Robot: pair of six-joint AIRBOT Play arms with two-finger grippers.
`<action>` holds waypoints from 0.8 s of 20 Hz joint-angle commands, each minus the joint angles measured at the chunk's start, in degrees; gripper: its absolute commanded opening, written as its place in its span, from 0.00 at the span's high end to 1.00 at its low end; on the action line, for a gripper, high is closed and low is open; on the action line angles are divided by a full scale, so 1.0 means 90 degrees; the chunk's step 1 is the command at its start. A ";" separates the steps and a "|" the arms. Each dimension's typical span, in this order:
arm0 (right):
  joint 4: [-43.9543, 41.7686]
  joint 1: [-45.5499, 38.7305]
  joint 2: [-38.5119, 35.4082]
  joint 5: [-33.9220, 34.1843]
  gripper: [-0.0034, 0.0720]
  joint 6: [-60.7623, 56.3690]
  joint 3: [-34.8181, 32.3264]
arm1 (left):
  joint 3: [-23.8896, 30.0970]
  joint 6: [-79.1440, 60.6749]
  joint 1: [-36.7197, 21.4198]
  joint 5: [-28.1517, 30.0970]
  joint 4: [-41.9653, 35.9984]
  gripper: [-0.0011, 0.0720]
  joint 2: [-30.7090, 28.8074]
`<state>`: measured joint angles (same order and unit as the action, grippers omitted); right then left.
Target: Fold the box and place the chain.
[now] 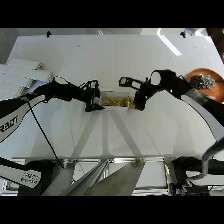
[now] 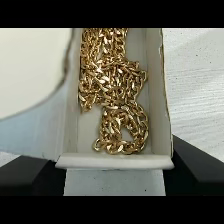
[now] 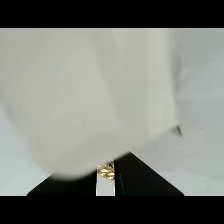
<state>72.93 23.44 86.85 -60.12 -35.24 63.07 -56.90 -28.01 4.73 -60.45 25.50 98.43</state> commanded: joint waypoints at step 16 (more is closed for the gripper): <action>-0.3412 0.1253 -0.0852 0.2567 0.95 0.0359 0.0010 | -0.0002 0.0000 0.0000 0.0002 0.0000 0.47 -0.0005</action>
<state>46.02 32.53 78.24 -41.25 -34.81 63.09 -56.90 -27.99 4.73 -60.45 25.50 98.43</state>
